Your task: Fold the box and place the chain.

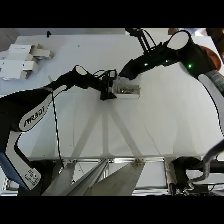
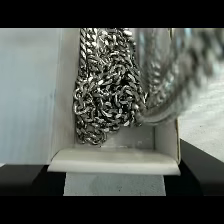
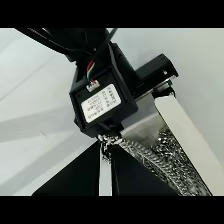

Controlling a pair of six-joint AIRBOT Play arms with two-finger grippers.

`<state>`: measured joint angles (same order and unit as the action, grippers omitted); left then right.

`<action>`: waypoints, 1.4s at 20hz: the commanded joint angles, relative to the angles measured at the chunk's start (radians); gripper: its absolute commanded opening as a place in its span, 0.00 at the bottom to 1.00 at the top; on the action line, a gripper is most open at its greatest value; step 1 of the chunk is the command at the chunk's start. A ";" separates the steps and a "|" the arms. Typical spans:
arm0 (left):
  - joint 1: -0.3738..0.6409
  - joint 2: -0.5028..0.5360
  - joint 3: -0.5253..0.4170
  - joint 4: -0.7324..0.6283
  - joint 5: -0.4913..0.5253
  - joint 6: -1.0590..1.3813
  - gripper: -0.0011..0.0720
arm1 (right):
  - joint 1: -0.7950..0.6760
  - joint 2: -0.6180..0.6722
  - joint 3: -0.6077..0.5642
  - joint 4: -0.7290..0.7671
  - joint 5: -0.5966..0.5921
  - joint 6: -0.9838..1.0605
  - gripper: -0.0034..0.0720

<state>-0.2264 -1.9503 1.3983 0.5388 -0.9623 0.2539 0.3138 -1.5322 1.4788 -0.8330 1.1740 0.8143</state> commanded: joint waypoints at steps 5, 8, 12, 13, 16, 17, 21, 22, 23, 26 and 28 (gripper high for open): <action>0.000 0.000 0.000 0.000 0.000 0.000 0.40 | 0.001 -0.039 0.001 -0.233 0.103 0.084 0.07; 0.000 0.000 0.000 0.000 0.000 0.000 0.40 | 0.001 -0.066 0.000 -0.277 0.099 0.106 0.07; 0.000 0.000 0.000 0.000 0.000 0.000 0.40 | 0.005 -0.089 0.000 -0.282 0.106 0.106 0.07; 0.000 0.000 0.000 0.000 0.000 0.000 0.40 | 0.005 -0.089 0.000 -0.280 0.106 0.107 0.08; 0.000 0.000 0.000 0.000 0.000 0.000 0.40 | 0.005 -0.089 0.000 -0.280 0.123 0.111 0.35; 0.000 0.000 0.000 0.000 0.000 0.000 0.40 | 0.005 -0.089 0.000 -0.281 0.129 0.131 0.42; 0.000 0.000 0.000 0.000 0.000 0.000 0.40 | 0.005 -0.086 0.001 -0.280 0.148 0.141 0.42; 0.000 0.000 0.000 0.000 0.000 0.000 0.40 | 0.003 -0.079 0.000 -0.279 0.149 0.151 0.42; 0.000 0.000 0.000 0.000 0.000 0.000 0.40 | 0.000 -0.066 0.001 -0.272 0.148 0.154 0.42; 0.000 0.000 0.000 0.000 0.000 0.000 0.40 | -0.037 -0.008 0.001 -0.166 0.138 0.130 0.42; 0.000 0.000 0.000 0.000 0.000 0.000 0.40 | -0.104 0.012 0.001 0.019 0.089 0.061 0.42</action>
